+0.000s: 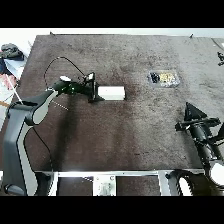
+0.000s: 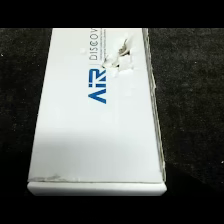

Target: Fold the box and place the chain.

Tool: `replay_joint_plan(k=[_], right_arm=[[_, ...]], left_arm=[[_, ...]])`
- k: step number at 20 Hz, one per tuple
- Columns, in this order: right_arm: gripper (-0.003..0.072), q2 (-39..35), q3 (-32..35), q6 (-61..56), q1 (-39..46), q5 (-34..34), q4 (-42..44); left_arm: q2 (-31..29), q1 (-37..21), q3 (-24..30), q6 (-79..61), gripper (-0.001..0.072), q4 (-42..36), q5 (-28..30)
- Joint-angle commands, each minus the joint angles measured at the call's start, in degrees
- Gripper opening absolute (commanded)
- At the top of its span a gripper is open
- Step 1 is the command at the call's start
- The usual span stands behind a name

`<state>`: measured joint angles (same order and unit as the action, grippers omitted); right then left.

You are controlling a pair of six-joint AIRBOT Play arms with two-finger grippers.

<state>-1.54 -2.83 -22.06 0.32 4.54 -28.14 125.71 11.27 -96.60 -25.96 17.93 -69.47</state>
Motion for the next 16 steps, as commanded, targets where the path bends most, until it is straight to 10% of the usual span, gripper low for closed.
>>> replay_joint_plan(k=[1,11,12,14,16], right_arm=[[0.0012,-2.25,1.25,-0.04,0.0,-1.14,-0.15],[0.0012,-2.25,1.25,-0.04,0.0,-1.16,-0.15],[0.0012,-2.25,1.25,-0.04,0.0,-1.14,-0.15],[0.0012,-2.25,1.25,-0.04,0.0,-1.16,-0.15],[0.0012,-2.25,1.25,-0.04,0.0,-1.16,-0.15]], left_arm=[[0.0,-0.02,-0.02,-0.02,0.0528,-0.61,0.0],[-0.07,-0.04,-0.07,1.73,0.0526,-1.31,-0.31],[-0.17,-0.15,-0.07,1.9,0.0491,-2.4,-0.07],[-0.96,-0.57,-0.07,1.73,0.002,-3.48,-0.81],[-2.75,-1.2,-0.07,3.52,0.0011,-5.33,-0.61]])
